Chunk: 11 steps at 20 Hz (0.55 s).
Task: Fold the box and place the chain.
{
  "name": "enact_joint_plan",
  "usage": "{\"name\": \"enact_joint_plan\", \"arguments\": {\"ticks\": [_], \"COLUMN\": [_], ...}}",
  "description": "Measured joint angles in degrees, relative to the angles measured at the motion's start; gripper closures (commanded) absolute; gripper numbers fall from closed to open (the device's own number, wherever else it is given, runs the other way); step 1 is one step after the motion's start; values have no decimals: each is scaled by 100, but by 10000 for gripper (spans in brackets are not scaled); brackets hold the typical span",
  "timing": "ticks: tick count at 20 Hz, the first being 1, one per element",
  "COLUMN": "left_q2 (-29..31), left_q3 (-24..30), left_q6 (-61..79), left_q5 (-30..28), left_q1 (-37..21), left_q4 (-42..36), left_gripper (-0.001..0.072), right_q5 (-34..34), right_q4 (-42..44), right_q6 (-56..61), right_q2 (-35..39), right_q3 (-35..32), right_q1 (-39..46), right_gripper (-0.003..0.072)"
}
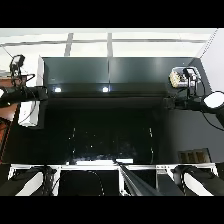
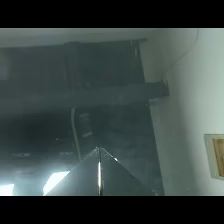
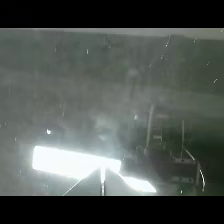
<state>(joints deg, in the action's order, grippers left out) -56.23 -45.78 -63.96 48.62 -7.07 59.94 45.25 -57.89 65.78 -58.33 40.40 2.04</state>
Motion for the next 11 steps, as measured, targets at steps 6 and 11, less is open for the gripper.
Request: {"name": "enact_joint_plan", "arguments": {"ticks": [6,11], "left_q2": [212,142], "left_q3": [363,413], "left_q6": [42,59], "left_q5": [-151,-168], "left_q1": [83,94], "left_q4": [-52,-68], "left_gripper": [679,679], "right_q5": [-28,-31], "right_q4": [-52,-61], "right_q6": [4,9], "right_q2": [0,0], "right_q3": [-105,-114], "right_q1": [-31,-35], "right_gripper": [669,669]}}
